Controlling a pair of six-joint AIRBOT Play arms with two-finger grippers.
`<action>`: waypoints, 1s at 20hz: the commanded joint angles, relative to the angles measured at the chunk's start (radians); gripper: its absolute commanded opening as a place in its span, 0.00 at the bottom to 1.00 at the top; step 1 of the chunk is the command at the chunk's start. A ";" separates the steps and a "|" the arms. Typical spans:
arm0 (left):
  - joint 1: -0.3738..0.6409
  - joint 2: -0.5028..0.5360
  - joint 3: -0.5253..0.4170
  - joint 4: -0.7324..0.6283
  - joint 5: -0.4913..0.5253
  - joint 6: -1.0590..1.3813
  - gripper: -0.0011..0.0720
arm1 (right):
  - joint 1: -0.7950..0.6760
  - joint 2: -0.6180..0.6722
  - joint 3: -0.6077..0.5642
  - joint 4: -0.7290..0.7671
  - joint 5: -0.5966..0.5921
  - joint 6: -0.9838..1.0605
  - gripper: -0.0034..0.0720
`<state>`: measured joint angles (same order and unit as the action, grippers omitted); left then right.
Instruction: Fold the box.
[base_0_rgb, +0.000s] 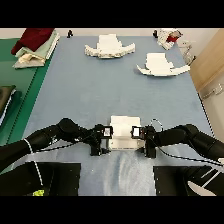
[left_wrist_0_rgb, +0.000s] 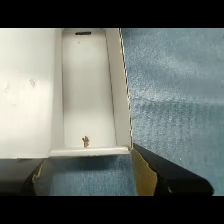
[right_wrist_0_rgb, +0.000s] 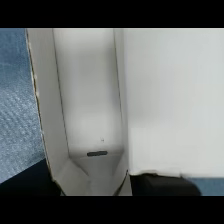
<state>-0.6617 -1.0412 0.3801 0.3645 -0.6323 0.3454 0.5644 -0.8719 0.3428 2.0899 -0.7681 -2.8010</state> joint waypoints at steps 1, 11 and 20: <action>-0.024 -0.009 0.000 -0.028 0.040 0.006 0.96 | 0.000 0.000 0.001 0.000 0.000 0.000 0.72; -0.025 -0.039 0.000 -0.023 0.042 0.002 0.96 | 0.000 0.000 0.001 0.000 0.000 0.000 0.72; -0.024 -0.039 0.000 0.035 0.054 -0.073 0.96 | 0.000 0.000 0.001 0.000 0.000 0.000 0.72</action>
<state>-0.6865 -1.0801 0.3805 0.3595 -0.5915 0.3252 0.5644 -0.8719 0.3428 2.0895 -0.7681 -2.8017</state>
